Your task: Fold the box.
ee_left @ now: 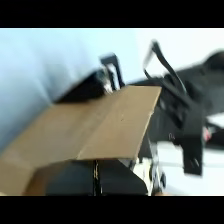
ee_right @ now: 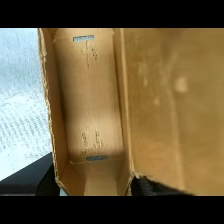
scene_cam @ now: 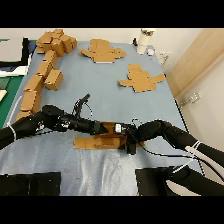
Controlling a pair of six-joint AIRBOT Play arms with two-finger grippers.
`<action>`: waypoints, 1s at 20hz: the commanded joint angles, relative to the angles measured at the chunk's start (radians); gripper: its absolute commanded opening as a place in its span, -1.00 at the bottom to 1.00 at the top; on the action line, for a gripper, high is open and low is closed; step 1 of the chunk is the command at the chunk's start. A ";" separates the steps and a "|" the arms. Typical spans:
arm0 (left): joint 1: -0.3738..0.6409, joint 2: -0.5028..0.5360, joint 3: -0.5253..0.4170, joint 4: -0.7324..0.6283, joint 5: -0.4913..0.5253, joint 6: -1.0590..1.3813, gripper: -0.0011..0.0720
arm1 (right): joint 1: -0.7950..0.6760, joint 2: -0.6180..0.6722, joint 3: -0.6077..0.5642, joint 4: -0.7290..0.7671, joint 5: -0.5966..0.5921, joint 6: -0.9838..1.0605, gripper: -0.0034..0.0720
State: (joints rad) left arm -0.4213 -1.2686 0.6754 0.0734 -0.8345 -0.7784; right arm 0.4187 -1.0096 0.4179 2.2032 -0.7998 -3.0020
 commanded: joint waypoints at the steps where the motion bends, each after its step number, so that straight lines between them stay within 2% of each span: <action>1: -0.001 -0.018 0.001 -0.025 0.129 -0.008 -0.94 | 0.001 0.000 -0.001 0.000 -0.002 0.000 0.42; 4: -0.001 -0.037 0.003 -0.008 0.163 -0.030 -0.94 | 0.001 0.000 -0.001 0.000 -0.003 0.000 0.42; 7: -0.001 -0.082 0.029 0.157 0.146 -0.161 -0.94 | 0.001 0.000 -0.001 0.000 -0.003 0.000 0.42; 9: -0.001 -0.100 0.048 0.222 0.124 -0.212 -0.94 | 0.001 0.000 -0.001 0.000 -0.003 0.000 0.42; 20: 0.002 -0.133 0.086 0.242 0.082 -0.194 -0.94 | 0.001 0.000 -0.001 0.000 -0.003 0.001 0.42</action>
State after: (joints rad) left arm -0.4210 -1.3994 0.7464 0.3130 -0.7319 -0.9859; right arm 0.4187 -1.0100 0.4179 2.2032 -0.8028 -3.0016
